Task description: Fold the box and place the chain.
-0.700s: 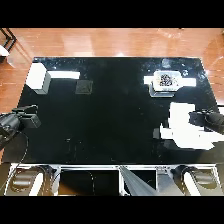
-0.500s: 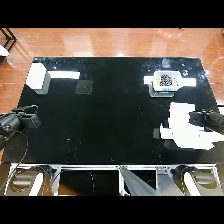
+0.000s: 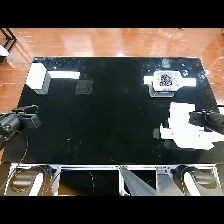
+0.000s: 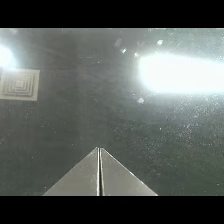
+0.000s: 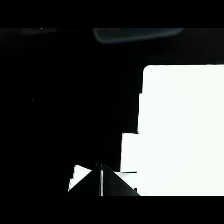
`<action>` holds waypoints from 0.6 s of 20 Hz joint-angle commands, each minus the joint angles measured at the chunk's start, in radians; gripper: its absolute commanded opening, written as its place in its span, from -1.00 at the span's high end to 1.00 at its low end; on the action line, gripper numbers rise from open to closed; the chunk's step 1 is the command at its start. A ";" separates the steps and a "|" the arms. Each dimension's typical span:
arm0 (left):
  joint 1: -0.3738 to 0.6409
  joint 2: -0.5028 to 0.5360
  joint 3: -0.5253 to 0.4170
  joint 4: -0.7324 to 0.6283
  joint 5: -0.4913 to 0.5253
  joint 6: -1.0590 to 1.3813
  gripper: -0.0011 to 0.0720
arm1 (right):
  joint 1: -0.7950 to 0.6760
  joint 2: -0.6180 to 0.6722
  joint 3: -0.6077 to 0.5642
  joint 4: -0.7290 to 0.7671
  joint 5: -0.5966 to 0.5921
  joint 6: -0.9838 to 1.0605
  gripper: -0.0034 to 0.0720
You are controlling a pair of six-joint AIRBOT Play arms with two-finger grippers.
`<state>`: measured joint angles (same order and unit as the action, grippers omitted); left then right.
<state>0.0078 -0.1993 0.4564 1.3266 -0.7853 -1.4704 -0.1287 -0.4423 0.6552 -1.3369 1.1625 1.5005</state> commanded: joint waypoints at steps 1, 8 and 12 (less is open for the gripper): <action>0.001 0.000 0.000 0.000 0.000 0.000 0.92 | 0.000 0.001 0.000 0.000 0.000 0.000 0.86; 0.001 0.000 0.000 -0.001 0.000 0.000 0.92 | 0.000 0.001 0.000 0.000 -0.083 0.000 0.86; 0.001 0.000 0.000 -0.010 0.117 0.000 0.92 | 0.000 0.001 0.000 0.000 -0.085 0.000 0.86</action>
